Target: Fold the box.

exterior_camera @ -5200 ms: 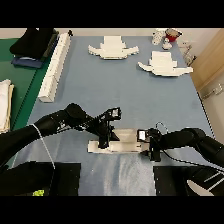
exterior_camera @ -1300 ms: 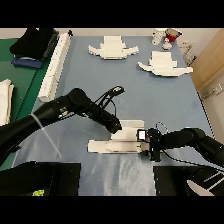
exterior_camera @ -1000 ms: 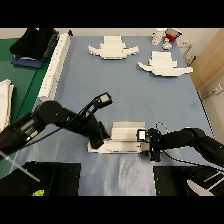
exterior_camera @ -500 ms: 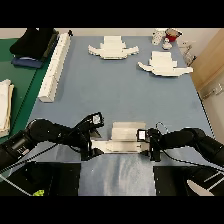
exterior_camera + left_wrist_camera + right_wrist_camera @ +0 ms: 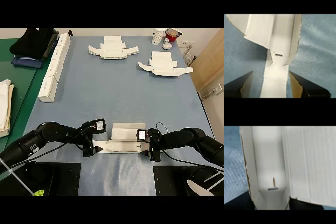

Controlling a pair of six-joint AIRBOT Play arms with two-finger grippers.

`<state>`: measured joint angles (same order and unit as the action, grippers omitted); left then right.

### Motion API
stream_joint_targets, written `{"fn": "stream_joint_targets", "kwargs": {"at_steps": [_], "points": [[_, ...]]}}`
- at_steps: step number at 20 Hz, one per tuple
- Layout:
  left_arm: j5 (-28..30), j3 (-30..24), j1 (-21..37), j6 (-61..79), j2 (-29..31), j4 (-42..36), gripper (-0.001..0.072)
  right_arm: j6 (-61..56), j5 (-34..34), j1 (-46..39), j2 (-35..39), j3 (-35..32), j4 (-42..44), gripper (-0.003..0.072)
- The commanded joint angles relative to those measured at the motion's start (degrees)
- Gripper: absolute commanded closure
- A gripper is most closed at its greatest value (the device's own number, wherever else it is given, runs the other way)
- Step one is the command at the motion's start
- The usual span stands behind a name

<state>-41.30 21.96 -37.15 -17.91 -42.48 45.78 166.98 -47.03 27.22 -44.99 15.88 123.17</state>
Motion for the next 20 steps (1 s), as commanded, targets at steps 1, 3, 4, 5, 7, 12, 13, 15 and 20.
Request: {"fn": "stream_joint_targets", "kwargs": {"at_steps": [1, 3, 4, 5, 7, 12, 13, 15, 20], "points": [[1.9, -0.17, -0.31, 4.33, -3.69, -2.97, 0.001, -0.02, 0.0, 0.04, 0.07, 0.0, 0.0, 0.0199], [2.29, -0.17, -1.62, 8.39, -4.76, -5.73, 0.001, -0.02, 0.0, 0.04, 0.07, 0.0, 0.0, 0.0199], [2.56, -0.17, -2.32, 9.07, -5.25, -6.45, 0.0011, -0.02, 0.0, 0.04, 0.07, 0.0, 0.0, 0.0199], [2.73, -0.17, -2.84, 9.16, -5.77, -6.45, 0.0011, -0.02, 0.0, 0.04, 0.07, 0.0, 0.02, 0.0199], [3.08, -0.15, -3.34, 9.2, -6.78, -6.91, 0.0011, -0.02, 0.0, 0.04, 0.07, 0.0, 0.0, 0.0199], [5.25, 0.55, -3.61, 9.6, -8.76, -9.03, 0.0306, -0.02, 0.0, 0.04, 0.07, 0.0, 0.0, 0.0199], [5.18, 0.83, -3.61, 9.6, -9.31, -9.18, 0.0307, -0.02, 0.0, 0.04, 0.07, 0.0, 0.0, 0.02], [5.11, 1.49, -3.63, 9.6, -10.67, -10.6, 0.0309, -0.02, 0.0, 0.02, 0.07, 0.0, 0.02, 0.0199], [4.31, 3.72, -5.73, 9.6, -13.53, -11.54, 0.0566, -0.02, 0.0, 0.04, 0.07, 0.0, 0.02, 0.0199]]}}
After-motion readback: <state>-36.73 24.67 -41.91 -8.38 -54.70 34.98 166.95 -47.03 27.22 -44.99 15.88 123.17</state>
